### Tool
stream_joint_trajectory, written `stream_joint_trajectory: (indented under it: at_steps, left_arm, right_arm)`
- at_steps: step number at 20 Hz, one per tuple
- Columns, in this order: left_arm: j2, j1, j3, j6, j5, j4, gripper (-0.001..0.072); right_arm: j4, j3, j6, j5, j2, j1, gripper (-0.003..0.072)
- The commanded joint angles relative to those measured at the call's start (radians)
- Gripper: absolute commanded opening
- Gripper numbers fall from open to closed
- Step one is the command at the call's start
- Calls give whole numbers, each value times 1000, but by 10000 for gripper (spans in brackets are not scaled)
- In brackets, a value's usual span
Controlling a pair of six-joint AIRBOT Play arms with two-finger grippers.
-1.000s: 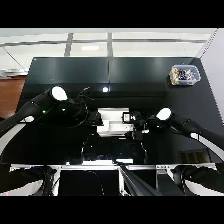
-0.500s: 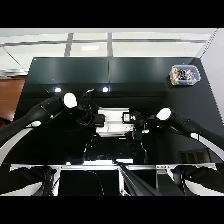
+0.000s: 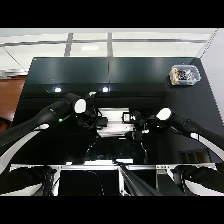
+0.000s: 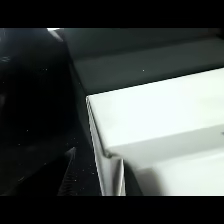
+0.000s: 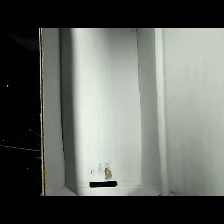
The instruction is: Fold the box and place the chain.
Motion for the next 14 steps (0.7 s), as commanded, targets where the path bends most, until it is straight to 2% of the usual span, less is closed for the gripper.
stream_joint_trajectory:
  at_steps: [1,4,7,9,10,14]
  left_arm:
    - [-57,-58,85,-125,-63,103,352]
    - [-101,-108,139,-253,-148,201,352]
    - [-101,-117,141,-292,-132,195,350]
    - [-101,-116,140,-291,-133,197,290]
    - [-101,-115,141,-291,-128,196,282]
    - [-107,-115,140,-291,-98,173,284]
  right_arm:
    - [0,1,0,0,-1,0,176]
    - [0,1,0,0,-1,0,177]
    - [0,1,0,0,-1,0,177]
    - [0,1,0,0,-1,0,177]
    - [0,1,0,0,-1,0,176]
    - [0,1,0,0,-1,0,177]
